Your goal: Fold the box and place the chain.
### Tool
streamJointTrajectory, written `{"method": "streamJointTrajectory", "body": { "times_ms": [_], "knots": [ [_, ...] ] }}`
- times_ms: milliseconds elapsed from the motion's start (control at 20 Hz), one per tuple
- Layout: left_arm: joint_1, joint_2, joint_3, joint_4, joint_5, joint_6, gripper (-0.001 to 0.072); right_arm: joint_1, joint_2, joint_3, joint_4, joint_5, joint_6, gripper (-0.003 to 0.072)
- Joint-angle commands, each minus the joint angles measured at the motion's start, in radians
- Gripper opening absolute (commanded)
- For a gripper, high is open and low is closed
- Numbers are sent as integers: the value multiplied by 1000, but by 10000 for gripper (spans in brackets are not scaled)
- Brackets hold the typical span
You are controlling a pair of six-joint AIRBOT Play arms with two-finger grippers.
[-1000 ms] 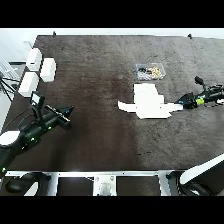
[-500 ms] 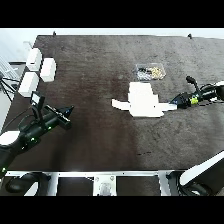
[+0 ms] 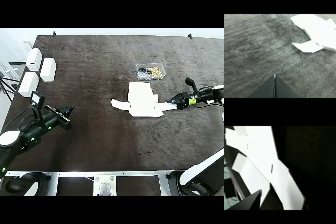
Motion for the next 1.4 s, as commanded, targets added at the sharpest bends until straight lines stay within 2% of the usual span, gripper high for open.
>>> {"method": "streamJointTrajectory", "body": {
  "times_ms": [0, 100, 150, 250, 300, 450, 600, 900, 1100, 1350],
  "knots": [
    [0, 0, 1, 0, 0, 0, 24, 31, -47, -1, 62, 52, 1, 494],
    [0, 0, 1, 0, 0, 0, 24, 55, -56, -1, 63, 53, -4, 463],
    [0, 0, 1, 0, 0, 0, 24, 63, -56, 0, 63, 49, -18, 346],
    [0, 0, 1, 0, 0, 0, 24, 68, -56, 2, 63, 46, -32, 45],
    [0, 0, 1, 0, 0, 0, 24, 68, -55, 2, 63, 48, -31, 10],
    [0, 0, 1, 0, 0, 0, 24, 73, -27, -19, 63, 72, -18, 7],
    [0, 0, 1, 0, 0, 0, 24, 108, 77, -98, 62, 32, -17, 6],
    [0, 0, 1, 0, 0, 0, 24, 278, 367, -356, 72, -327, 93, 6],
    [0, 0, 1, 0, 0, 0, 24, 428, 410, -377, 98, -511, 127, 7],
    [0, 0, 1, 0, 0, 0, 24, 545, 410, -376, 16, -668, 144, 6]
  ]
}}
